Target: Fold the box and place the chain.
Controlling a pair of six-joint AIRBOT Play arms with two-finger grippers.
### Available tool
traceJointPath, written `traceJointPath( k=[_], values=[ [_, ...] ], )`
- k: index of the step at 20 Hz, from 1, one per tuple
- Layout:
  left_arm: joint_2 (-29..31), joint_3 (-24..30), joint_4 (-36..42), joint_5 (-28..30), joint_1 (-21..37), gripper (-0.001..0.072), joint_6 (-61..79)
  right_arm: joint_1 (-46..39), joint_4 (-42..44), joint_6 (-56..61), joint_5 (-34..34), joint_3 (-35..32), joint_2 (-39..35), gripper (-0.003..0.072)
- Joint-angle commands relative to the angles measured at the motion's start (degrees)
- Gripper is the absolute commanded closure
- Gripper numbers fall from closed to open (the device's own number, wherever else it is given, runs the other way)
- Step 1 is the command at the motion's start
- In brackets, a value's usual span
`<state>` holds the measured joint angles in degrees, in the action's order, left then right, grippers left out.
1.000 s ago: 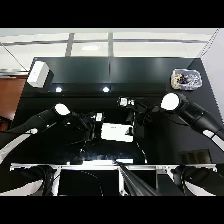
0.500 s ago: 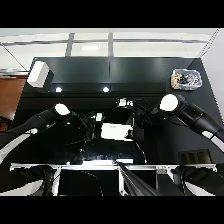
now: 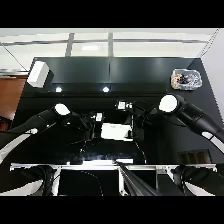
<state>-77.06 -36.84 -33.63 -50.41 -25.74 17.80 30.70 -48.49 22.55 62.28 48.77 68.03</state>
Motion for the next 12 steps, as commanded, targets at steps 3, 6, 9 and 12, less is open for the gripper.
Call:
traceJointPath(
  k=[3, 6, 9, 12],
  values=[
    [-0.02, -0.04, -0.02, 0.02, 0.00, 0.0344, 0.00, 0.13, -0.48, -0.72, -2.21, -0.04, -0.02, -0.0034],
    [-0.02, -0.04, 0.00, 0.02, 0.00, 0.0343, 0.00, 0.13, -0.50, -0.72, -0.90, -0.07, -0.02, -0.0034],
    [-0.02, -0.04, -0.02, 0.02, 0.00, 0.0344, 0.00, 0.13, -0.72, -0.72, -0.90, -1.01, -0.02, -0.0034],
    [-0.02, -0.04, -0.02, 0.02, 0.00, 0.0344, 0.00, 0.13, -1.44, -0.70, -1.53, -2.12, -0.02, -0.0034]
  ],
)
